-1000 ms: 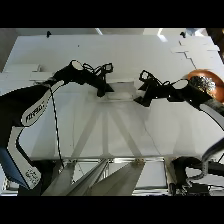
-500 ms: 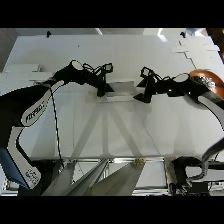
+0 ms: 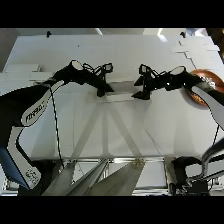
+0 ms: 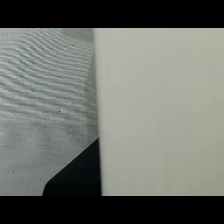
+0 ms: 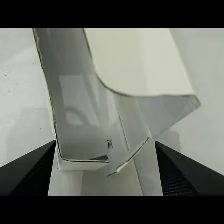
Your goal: Fold the box and place the chain.
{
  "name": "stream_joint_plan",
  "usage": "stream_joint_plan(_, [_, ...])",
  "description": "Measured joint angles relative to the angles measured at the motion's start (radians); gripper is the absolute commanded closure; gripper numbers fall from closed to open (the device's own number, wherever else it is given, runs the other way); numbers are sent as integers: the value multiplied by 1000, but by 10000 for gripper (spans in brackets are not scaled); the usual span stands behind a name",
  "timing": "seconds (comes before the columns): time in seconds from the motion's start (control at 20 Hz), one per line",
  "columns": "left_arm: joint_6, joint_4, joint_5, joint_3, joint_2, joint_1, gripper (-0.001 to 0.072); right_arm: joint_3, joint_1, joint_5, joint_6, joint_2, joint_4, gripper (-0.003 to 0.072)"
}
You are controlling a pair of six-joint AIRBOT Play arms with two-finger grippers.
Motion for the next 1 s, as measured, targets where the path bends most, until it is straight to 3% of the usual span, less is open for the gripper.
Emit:
stream_joint_plan(0.45, [2, 0, -1, 0, 0, 0, 693, 51, 0, 123, -28, -68, -26, -9])
stream_joint_plan(1.0, [2, 0, -2, 0, 0, 0, 693, 54, 26, 141, -51, -103, -19, -9])
